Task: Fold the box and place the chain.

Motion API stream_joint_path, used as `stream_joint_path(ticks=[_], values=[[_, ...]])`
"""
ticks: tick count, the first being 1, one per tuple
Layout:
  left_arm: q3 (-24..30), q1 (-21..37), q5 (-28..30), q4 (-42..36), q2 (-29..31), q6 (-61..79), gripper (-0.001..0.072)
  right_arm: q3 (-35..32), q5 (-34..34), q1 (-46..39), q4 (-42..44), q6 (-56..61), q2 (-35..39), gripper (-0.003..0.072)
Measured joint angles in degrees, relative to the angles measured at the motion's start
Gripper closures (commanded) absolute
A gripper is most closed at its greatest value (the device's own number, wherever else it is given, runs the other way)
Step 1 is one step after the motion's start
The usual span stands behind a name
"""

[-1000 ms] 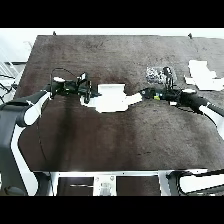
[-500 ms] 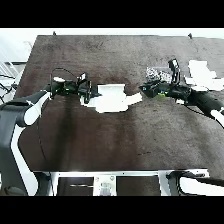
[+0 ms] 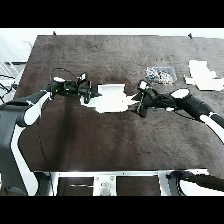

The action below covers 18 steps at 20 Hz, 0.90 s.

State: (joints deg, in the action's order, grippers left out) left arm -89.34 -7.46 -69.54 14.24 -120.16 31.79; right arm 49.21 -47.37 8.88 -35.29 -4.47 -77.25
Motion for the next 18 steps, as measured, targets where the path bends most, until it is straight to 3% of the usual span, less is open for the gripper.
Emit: stream_joint_path(ticks=[7,18], values=[[0.00,0.00,0.02,-0.07,0.00,0.00,0.0690,-0.15,4.22,5.27,-4.81,-0.66,-4.39,0.0061],[0.00,0.00,0.04,-0.11,0.00,0.00,0.0690,0.28,15.67,8.85,-4.83,-0.74,-6.91,0.0061]])
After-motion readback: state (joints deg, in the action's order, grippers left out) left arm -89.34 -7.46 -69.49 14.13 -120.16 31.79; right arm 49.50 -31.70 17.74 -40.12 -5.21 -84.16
